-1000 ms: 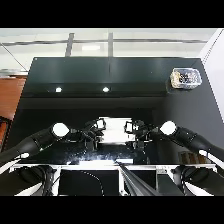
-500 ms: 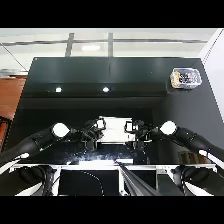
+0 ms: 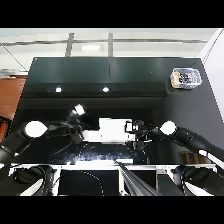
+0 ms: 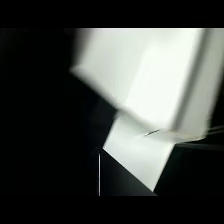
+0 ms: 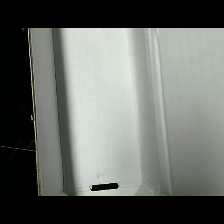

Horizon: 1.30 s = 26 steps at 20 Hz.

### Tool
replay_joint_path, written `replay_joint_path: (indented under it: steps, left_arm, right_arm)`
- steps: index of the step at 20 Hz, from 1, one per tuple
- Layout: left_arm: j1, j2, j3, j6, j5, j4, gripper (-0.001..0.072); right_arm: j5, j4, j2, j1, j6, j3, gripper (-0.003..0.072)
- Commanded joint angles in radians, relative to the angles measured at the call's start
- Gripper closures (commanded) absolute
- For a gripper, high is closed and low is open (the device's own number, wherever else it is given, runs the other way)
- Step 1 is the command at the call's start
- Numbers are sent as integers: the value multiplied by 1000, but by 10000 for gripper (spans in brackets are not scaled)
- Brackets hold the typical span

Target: Fold the box and place the chain.

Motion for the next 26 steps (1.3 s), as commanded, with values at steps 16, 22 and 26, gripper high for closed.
replay_joint_path:
  steps: [16,22,26]
  left_arm:
    - [473,-422,-72,-451,-347,-369,682]
    - [318,-434,-64,-423,-306,-369,640]
    - [315,-433,-31,-383,-361,-372,387]
  right_arm:
    - [1,0,0,0,0,0,500]
    - [1,0,0,0,0,0,500]
    - [1,0,0,0,0,0,500]
